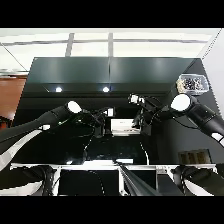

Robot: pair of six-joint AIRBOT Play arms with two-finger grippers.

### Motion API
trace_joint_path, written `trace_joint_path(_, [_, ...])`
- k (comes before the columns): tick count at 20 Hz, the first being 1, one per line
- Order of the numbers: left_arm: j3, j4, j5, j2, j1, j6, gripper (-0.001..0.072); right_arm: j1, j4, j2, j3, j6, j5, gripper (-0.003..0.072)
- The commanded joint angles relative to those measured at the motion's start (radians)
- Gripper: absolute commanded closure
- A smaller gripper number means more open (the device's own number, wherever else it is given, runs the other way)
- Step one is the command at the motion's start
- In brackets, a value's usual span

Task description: Fold the box and place the chain.

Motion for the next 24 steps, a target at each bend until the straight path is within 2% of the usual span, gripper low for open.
trace_joint_path(1, [0.0, 0.0, 0.0, -0.001, 0.0, 0.0, 0.0397, 0.013, -0.008, 0.0, 0.0, 0.003, -0.001, 0.0465])
trace_joint_path(17, [0.0, 0.0, 0.0, -0.001, 0.0, -0.001, 0.0397, 0.014, -0.004, 0.0, -0.03, 0.022, 0.016, 0.0461])
trace_joint_path(18, [0.0, 0.0, 0.0, -0.001, 0.0, -0.001, 0.0397, 0.014, -0.003, 0.0, -0.036, 0.028, 0.017, 0.0358])
trace_joint_path(24, [0.0, 0.0, 0.0, -0.001, 0.0, -0.001, 0.0397, 0.014, -0.004, 0.0, -0.047, 0.042, -0.004, 0.035])
